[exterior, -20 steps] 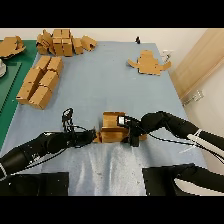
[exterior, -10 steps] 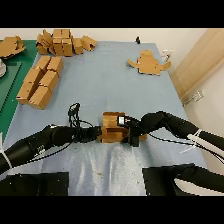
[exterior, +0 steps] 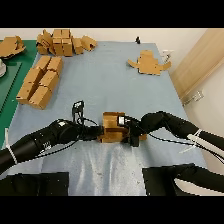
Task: Fold the box.
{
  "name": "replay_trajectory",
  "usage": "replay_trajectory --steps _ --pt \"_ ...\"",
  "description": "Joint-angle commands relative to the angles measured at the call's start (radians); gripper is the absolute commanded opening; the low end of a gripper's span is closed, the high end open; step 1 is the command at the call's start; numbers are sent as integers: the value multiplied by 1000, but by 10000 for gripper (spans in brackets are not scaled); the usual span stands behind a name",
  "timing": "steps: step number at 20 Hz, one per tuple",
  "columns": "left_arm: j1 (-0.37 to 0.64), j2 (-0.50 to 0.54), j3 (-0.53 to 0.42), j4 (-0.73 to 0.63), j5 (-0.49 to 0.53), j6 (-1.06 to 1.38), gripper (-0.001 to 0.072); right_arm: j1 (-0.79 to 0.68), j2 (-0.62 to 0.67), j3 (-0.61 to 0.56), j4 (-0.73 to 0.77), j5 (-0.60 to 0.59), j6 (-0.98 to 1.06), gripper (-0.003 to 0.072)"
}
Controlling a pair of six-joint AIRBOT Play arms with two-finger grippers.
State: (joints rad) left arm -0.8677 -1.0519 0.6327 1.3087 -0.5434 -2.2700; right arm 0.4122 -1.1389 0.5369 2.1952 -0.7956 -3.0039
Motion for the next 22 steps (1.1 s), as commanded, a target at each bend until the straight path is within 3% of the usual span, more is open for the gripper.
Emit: replay_trajectory --steps 1,7,8,9,10,22 --pt "-42 -2 47 153 -44 -136 10 1 0 0 0 1 0 450" --pt "-39 -2 47 145 -80 -136 14 1 0 0 0 1 0 450" --pt "-39 -2 47 146 -82 -135 48 1 0 0 0 1 0 450" --pt "-39 -2 47 146 -83 -136 301 1 0 0 0 1 0 450" --pt "-39 -2 47 146 -90 -136 408 1 0 0 0 1 0 450" --pt "-32 13 48 150 -177 -131 408 1 0 0 0 1 0 450"
